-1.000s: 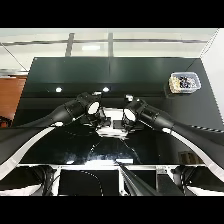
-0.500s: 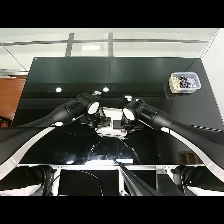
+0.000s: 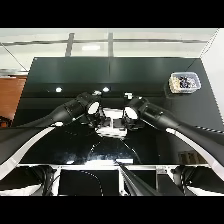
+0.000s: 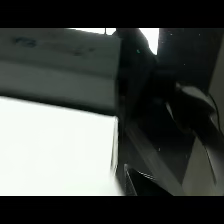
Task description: Fold the box and place the chain.
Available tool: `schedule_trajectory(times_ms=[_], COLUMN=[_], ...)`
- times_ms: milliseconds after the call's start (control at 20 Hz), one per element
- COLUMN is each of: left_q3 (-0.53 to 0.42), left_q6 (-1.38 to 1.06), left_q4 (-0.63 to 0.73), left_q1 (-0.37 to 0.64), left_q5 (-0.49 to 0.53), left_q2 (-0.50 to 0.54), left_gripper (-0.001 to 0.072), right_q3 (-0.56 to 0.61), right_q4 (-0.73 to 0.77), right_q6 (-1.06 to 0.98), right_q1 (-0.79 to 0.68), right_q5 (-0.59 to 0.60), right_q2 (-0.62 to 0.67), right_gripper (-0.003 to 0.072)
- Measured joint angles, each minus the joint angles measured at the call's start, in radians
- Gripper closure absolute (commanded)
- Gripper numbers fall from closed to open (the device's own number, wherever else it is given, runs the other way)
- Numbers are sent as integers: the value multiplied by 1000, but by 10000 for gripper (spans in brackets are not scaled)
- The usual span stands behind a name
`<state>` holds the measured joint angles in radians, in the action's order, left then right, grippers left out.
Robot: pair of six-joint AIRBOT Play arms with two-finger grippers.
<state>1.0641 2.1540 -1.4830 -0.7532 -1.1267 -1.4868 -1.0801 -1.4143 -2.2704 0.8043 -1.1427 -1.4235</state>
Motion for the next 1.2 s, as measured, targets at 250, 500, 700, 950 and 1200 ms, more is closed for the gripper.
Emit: schedule_trajectory(times_ms=[250, 500, 700, 950, 1200], left_q3=[0, 0, 0, 0, 0], left_q6=[0, 0, 1, 1, 1], left_q4=[0, 0, 0, 0, 0], left_q1=[0, 0, 0, 1, 1], left_q5=[-2, 5, 8, 8, 8], left_q2=[0, 0, 0, 0, 0], left_gripper=[682, 683, 682, 683, 682], right_q3=[-3, 0, -1, -163, -462], right_q4=[-160, -550, -573, -129, 89], right_q6=[105, 171, 149, 268, 237], right_q1=[-17, -237, -566, -883, -995], right_q5=[-163, -244, -3, 165, 30], right_q2=[219, 356, 311, 41, -255], right_gripper=[357, 358, 313, -20, 13])
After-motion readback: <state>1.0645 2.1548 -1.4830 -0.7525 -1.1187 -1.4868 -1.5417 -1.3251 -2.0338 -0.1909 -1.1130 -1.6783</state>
